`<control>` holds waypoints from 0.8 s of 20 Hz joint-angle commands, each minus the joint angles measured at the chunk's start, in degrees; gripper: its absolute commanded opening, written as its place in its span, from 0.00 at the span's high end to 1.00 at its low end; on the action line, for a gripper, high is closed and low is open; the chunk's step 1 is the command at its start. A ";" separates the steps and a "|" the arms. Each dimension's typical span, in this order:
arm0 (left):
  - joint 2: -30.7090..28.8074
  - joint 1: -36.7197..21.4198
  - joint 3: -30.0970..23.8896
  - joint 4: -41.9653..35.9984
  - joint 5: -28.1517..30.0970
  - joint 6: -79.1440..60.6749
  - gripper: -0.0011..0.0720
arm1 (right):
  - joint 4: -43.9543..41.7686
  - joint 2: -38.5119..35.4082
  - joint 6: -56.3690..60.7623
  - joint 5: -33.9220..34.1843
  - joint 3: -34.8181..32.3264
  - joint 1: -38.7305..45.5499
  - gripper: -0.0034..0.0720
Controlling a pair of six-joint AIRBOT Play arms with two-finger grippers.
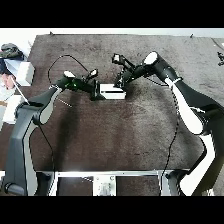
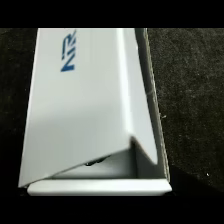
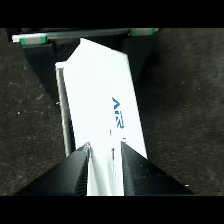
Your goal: Fold the box and place the chain.
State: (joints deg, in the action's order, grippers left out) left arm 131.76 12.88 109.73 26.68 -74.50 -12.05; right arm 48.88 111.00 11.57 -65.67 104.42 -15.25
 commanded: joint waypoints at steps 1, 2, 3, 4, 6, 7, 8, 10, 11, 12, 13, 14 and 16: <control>-0.02 0.04 -0.02 0.07 0.00 -0.20 0.28 | -0.22 -0.37 0.00 0.52 0.02 0.00 0.67; -0.02 0.04 -0.02 0.07 0.00 -0.20 0.28 | -0.13 -0.28 0.00 0.52 0.02 -0.04 0.67; -0.02 0.04 -0.02 0.07 0.00 -0.20 0.28 | 0.07 -0.13 0.00 0.52 0.02 -0.07 0.67; -0.02 0.04 -0.02 0.07 0.00 -0.20 0.28 | 0.74 0.09 0.00 0.55 0.02 -0.07 0.67; -0.02 0.04 -0.02 0.07 0.00 -0.20 0.28 | 1.51 0.59 0.04 0.48 0.00 -0.09 0.67; -0.02 0.04 -0.02 0.07 0.00 -0.20 0.28 | 1.49 0.59 0.04 0.22 0.00 -0.11 0.67; -0.02 0.04 -0.02 0.07 0.00 -0.20 0.28 | 1.49 0.59 0.02 -0.22 0.00 -0.15 0.67; -0.02 0.04 -0.02 0.07 0.00 -0.20 0.28 | 2.45 0.66 0.00 -1.49 0.00 -0.31 0.90; -0.04 0.04 -0.02 0.07 0.00 -0.20 0.28 | 3.02 0.70 0.04 -2.10 0.00 -0.39 0.90; -0.02 0.04 -0.02 0.07 0.02 -0.20 0.28 | 2.97 0.72 0.02 -2.75 -0.04 -0.39 0.90; -0.02 0.04 -0.02 0.07 0.02 -0.20 0.28 | 2.93 0.70 0.02 -3.61 -0.04 -0.39 0.90; -0.02 0.04 -0.02 0.07 0.02 -0.20 0.28 | 2.97 0.72 0.07 -4.48 -0.04 -0.39 0.90; -0.02 0.04 -0.02 0.07 0.02 -0.20 0.28 | 2.95 0.83 0.26 -6.01 -0.04 -0.39 0.90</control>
State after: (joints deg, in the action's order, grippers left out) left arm 131.74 12.91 109.73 26.81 -74.52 -12.45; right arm 51.27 111.70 11.60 -68.49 104.42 -15.59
